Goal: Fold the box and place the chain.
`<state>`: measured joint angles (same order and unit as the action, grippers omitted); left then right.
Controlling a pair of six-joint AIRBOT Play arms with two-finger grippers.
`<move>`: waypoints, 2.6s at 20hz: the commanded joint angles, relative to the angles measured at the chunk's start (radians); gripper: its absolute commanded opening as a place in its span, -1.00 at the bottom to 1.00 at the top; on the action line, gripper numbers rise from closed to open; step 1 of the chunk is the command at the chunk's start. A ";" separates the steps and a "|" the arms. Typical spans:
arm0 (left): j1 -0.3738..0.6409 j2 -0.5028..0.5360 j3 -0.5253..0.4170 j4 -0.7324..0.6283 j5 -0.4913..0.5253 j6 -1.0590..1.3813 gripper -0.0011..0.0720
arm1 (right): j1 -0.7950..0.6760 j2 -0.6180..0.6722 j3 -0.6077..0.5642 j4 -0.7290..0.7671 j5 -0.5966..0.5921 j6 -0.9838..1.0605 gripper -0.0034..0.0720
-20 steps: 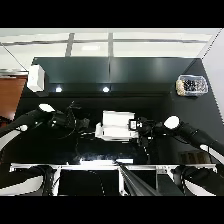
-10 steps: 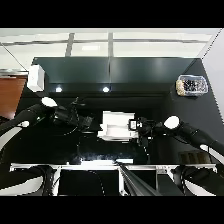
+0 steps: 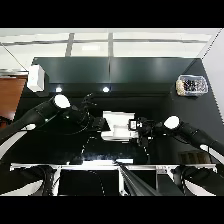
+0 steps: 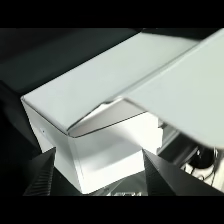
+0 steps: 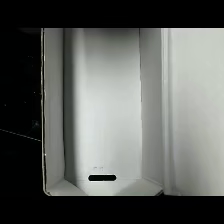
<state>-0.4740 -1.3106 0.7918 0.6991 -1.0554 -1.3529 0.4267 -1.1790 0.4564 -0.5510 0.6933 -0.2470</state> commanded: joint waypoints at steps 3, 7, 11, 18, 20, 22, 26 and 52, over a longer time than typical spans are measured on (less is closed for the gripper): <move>-0.030 0.013 0.023 0.013 0.022 -0.097 0.61 | 0.000 0.000 0.000 0.000 0.000 0.000 -0.37; -0.053 0.013 0.023 0.087 0.027 -0.164 0.61 | 0.000 0.000 0.000 0.000 0.000 0.000 -0.37; -0.082 0.012 0.034 0.175 0.037 -0.236 0.51 | 0.000 0.000 0.000 0.000 0.000 0.000 -0.37; -0.156 -0.002 0.070 0.372 0.085 -0.429 0.51 | 0.000 0.000 0.000 0.000 0.000 0.000 -0.37; -0.178 -0.017 0.087 0.398 0.085 -0.452 0.51 | 0.000 0.000 0.000 0.000 0.000 0.000 -0.37; -0.198 -0.028 0.105 0.427 0.085 -0.462 0.51 | 0.000 0.000 0.000 0.000 0.000 0.000 -0.37; -0.210 -0.031 0.131 0.498 0.058 -0.537 0.34 | 0.000 0.000 0.000 0.000 -0.001 0.000 -0.37; -0.356 -0.061 0.223 0.639 -0.003 -0.722 -0.06 | 0.000 0.000 0.000 0.000 -0.001 0.000 -0.37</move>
<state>-0.8257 -1.3605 1.0142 1.3388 -1.0573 -2.0731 0.4263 -1.1786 0.4564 -0.5522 0.6941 -0.2474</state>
